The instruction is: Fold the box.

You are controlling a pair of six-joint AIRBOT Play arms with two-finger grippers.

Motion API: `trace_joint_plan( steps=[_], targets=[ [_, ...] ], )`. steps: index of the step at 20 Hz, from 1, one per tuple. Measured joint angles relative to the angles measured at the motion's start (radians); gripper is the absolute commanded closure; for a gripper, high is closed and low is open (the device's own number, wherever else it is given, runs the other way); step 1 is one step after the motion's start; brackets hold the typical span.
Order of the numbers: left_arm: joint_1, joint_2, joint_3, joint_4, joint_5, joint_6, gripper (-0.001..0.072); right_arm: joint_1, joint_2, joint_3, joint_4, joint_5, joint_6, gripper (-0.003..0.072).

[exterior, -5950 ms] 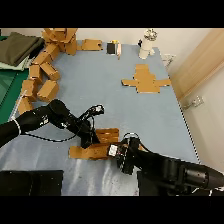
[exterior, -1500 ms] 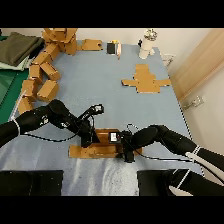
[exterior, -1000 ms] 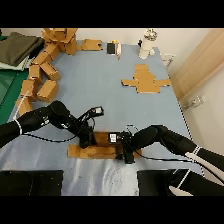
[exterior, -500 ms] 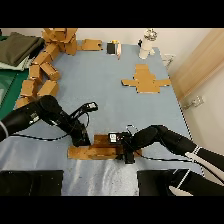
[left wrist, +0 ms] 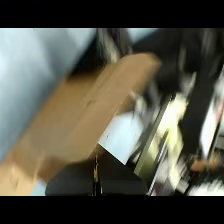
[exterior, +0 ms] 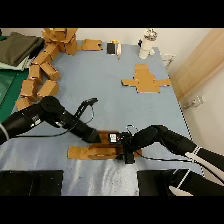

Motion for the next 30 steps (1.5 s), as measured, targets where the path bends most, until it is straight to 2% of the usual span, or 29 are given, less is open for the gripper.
trace_joint_plan(
  steps=[4, 7, 12, 19, 24, 30],
  targets=[
    [-0.004, -0.124, 0.054, -0.059, 0.124, -0.018, 0.0701, 0.0, 0.0, 0.0, 0.0, 0.0, 0.001, 0.0184],
    [-0.004, -0.194, 0.078, -0.025, 0.181, -0.051, 0.0702, 0.0, 0.0, 0.0, 0.0, 0.0, 0.0, 0.0184],
    [-0.006, -0.236, 0.09, 0.115, 0.208, -0.143, 0.0701, 0.0, 0.0, 0.0, 0.0, -0.001, 0.0, 0.0184],
    [-0.034, -0.266, 0.093, 0.161, 0.175, -0.153, 0.0701, 0.0, 0.0, 0.0, -0.004, -0.001, 0.0, 0.0184],
    [0.001, -0.218, 0.097, 0.099, 0.141, 0.013, 0.0701, 0.0, 0.0, 0.0, -0.008, -0.001, 0.0, 0.0184],
    [0.118, -0.014, 0.074, 0.068, 0.023, 0.294, 0.0702, 0.0, 0.0, 0.0, -0.011, -0.001, 0.0, 0.0185]
  ],
)
